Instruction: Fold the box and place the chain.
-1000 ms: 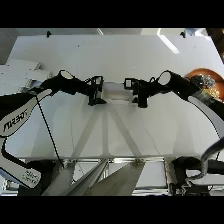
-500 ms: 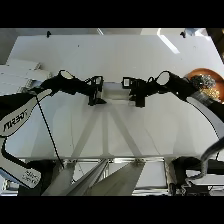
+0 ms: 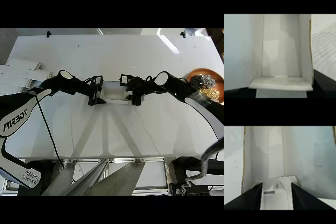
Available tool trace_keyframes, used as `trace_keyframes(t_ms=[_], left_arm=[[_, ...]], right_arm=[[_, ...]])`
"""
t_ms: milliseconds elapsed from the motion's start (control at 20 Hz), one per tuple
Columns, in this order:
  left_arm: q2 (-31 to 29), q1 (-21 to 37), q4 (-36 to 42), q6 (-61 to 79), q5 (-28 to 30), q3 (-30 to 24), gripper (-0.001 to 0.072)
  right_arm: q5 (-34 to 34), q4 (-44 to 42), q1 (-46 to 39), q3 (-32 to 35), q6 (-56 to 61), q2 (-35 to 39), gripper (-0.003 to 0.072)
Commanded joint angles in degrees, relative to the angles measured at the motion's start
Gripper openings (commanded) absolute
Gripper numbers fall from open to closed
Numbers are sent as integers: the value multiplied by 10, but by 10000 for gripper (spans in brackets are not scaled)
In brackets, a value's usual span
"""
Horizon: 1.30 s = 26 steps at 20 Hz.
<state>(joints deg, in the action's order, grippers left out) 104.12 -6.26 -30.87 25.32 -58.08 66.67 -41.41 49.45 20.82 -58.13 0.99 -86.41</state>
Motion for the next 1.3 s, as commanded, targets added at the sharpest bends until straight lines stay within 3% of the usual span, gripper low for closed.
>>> trace_keyframes(t_ms=[0, 50, 100, 150, 350, 600, 800, 900, 1100, 1250], left_arm=[[0, 0, 0, 1, 1, 0, 296], [0, 0, 0, 1, 1, 0, 296], [0, 0, 0, 2, 1, 0, 296], [0, 0, 0, 1, 1, 0, 296], [0, 0, 0, 2, 1, 0, 296], [0, 0, 0, 2, 1, 0, 296], [0, 0, 0, 1, 1, 0, 296], [0, 0, 0, 1, 1, 0, 296], [0, 0, 0, 1, 1, 0, 296], [0, 0, 0, 1, 1, 0, 296]], right_arm=[[10, -17, 1, 0, 0, 0, 396], [8, -17, 1, 0, 0, 0, 291], [0, -17, 1, 0, 0, 0, 97], [-10, -18, 1, 0, 2, 0, 16], [-27, -14, 23, 0, 49, 12, 15], [-27, 24, 40, 0, 161, 100, 15], [-39, 234, 15, 0, 426, 188, 13], [-79, 284, -33, 1, 513, 202, 13], [-132, 277, -129, 29, 596, 183, 13], [-133, 222, -146, 60, 603, 136, 9]])
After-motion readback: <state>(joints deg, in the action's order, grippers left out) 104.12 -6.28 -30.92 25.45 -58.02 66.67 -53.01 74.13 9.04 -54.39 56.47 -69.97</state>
